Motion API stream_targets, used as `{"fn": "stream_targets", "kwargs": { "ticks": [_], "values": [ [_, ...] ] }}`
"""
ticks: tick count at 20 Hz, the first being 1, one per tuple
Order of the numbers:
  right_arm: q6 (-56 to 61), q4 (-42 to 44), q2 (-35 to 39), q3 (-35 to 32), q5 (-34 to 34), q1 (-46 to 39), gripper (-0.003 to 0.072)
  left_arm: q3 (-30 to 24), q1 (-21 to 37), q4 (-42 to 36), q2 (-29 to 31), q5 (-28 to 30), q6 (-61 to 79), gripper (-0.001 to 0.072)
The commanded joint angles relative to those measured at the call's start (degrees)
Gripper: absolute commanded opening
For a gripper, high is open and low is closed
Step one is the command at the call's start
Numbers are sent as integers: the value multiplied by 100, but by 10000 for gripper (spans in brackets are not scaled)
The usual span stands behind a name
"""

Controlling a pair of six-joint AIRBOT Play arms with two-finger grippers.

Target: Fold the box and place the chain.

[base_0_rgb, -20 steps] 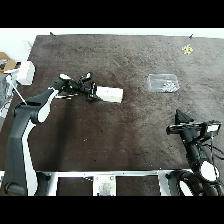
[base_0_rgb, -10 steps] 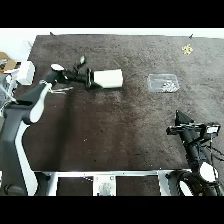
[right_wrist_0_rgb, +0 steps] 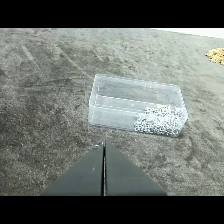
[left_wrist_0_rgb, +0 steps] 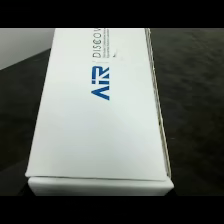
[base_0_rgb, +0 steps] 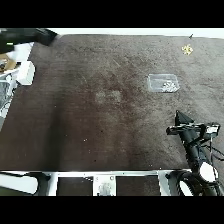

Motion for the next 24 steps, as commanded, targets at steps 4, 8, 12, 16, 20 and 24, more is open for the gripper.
{"fn": "stream_targets", "kwargs": {
  "ticks": [4, 8, 12, 16, 20, 24],
  "values": [
    [2, 2, 4, -2, 2, 2, 1, -3220, 1880, 999, 2658, 1202, -1287, 4],
    [2, 2, 4, -2, 2, 4, 1, -5001, 3099, 1279, 3585, 1165, -1316, 4],
    [4, 4, 4, -2, 2, 9, 1, -5803, 3368, 1325, 3497, 1290, -710, 4],
    [2, 4, 4, -2, 2, 9, 1, -5847, 3368, 1331, 2767, 1351, -614, 4],
    [2, 4, 4, -2, 2, 9, 1, -5619, 3357, 1384, 1996, 1130, -313, 5],
    [4, 4, 4, -2, 2, 9, 1, -5375, 3357, 1394, 1419, 866, 149, 5]
  ]
}}
